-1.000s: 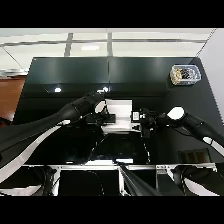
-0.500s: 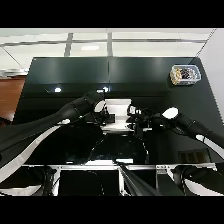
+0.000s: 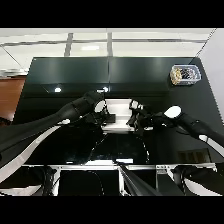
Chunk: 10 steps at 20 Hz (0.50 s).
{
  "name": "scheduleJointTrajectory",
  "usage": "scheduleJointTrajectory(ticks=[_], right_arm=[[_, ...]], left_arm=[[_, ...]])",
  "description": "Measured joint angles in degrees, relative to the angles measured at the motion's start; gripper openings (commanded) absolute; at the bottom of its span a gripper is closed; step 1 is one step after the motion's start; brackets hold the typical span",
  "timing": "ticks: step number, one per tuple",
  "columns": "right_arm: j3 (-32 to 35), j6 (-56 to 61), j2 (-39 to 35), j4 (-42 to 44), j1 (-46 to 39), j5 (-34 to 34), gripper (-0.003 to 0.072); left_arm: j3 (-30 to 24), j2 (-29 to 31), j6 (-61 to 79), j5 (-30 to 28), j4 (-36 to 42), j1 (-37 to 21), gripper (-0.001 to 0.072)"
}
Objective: Fold the box and place the chain.
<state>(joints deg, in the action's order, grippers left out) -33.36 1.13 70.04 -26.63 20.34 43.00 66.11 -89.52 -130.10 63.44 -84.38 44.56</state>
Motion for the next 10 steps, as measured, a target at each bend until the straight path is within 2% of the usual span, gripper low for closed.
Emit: scheduleJointTrajectory(ticks=[2, 5, 7, 10], right_arm=[[-2.69, 12.55, -2.73, -7.93, -3.8, 7.02, 0.0011], [-5.86, 32.61, -5.7, -20.15, -15.39, 17.22, 0.0011], [-5.16, 43.15, -6.54, -21.29, -25.44, 19.37, 0.0011], [-0.57, 52.06, -6.12, -16.44, -37.33, 18.82, 0.0012]], left_arm=[[0.0, 0.0, 0.02, 0.04, -0.02, 0.0, 0.0029], [-0.02, 0.0, 0.04, 0.15, -0.07, 0.0, 0.0029], [0.0, 0.0, 0.07, 0.17, -0.2, 0.0, 0.0029], [0.0, 0.0, 0.07, 0.2, -0.2, 0.0, 0.0029]])
